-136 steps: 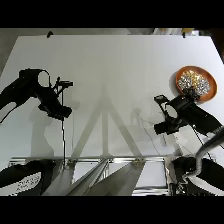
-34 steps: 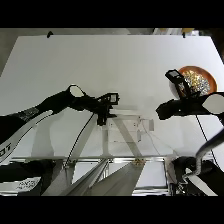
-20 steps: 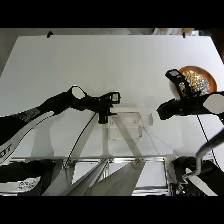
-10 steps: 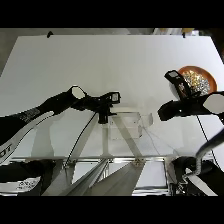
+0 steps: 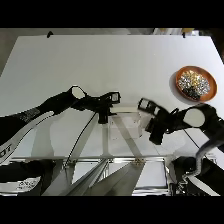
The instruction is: Fold the box and place the chain.
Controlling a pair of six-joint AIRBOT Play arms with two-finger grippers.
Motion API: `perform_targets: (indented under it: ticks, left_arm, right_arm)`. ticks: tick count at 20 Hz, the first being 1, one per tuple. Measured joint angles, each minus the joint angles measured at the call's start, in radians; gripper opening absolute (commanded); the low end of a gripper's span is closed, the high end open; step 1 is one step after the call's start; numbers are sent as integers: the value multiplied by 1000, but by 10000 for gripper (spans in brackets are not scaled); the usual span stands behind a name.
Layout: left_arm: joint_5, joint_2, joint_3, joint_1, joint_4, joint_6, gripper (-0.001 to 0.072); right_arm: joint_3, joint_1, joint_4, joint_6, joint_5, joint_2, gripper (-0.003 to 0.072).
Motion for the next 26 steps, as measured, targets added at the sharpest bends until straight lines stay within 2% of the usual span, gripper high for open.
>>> perform_targets:
  ticks: [1, 2, 3, 4, 5, 15, 22, 26]
  left_arm:
    - [0, 0, 0, 0, 0, 0, 10]
    - [-1, 0, 0, 0, 0, 0, 10]
    - [-3, 0, 0, 0, 0, 0, 10]
    - [-3, 0, 0, 0, 0, 1, 10]
    - [-3, 0, 0, 0, 0, 1, 10]
    - [-6, 0, 0, 0, 0, 1, 10]
    - [-6, 0, 0, 0, 0, 1, 10]
    - [-6, 0, 0, 0, 0, 1, 10]
  right_arm:
    - [-6, 21, -6, -19, -14, -1, 14]
    - [-12, 40, -14, -31, -37, -2, 100]
    - [-21, 63, -30, -42, -64, -1, 358]
    - [-34, 87, -49, -54, -91, 1, 584]
    - [-49, 110, -66, -68, -120, 5, 705]
    - [-251, 273, -203, -96, -486, 13, 703]
    - [-272, 286, -236, -102, -620, 9, 701]
    - [-237, 240, -245, -108, -604, 8, 699]
